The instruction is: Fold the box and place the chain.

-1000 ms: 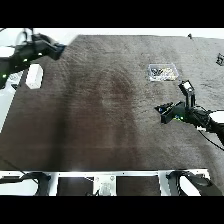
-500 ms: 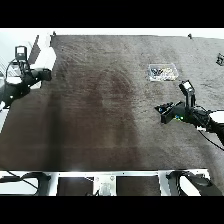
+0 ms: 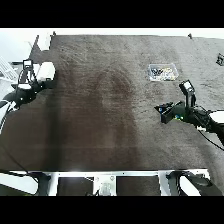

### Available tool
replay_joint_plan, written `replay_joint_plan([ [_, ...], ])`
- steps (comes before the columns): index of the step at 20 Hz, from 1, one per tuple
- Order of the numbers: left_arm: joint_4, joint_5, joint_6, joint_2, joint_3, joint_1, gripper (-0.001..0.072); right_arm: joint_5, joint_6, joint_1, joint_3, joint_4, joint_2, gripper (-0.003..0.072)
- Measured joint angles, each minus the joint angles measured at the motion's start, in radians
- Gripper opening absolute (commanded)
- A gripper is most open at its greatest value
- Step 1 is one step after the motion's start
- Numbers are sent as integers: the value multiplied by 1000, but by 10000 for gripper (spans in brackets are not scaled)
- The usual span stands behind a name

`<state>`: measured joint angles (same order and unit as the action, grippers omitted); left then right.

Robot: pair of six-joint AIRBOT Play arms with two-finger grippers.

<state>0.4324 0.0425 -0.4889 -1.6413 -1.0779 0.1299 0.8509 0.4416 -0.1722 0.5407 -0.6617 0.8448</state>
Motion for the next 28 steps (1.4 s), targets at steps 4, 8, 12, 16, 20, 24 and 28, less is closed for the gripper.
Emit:
replay_joint_plan([
  [4, 0, -16, -24, -42, -41, 0, 22, -4, 0, 0, 0, 26, 0, 5],
  [8, 0, -21, -31, -72, -71, 0, 22, -6, 0, 0, 0, 39, 0, 5],
  [12, 3, 2, -33, -91, -93, 0, 41, -6, 0, 0, 0, 42, 0, 5],
  [16, 4, 11, -29, -97, -99, 5, 720, -6, 0, 0, 0, 45, 0, 180],
  [20, 5, 24, -30, -97, -101, 38, 720, -13, 0, 0, 0, 45, 0, 315],
  [24, 15, 99, -30, -82, -107, 59, 720, -31, 0, 0, 0, 44, 0, 390],
  [28, 55, 188, -29, 1, -108, 65, 720, -37, 0, 0, 0, 44, 0, 455],
])
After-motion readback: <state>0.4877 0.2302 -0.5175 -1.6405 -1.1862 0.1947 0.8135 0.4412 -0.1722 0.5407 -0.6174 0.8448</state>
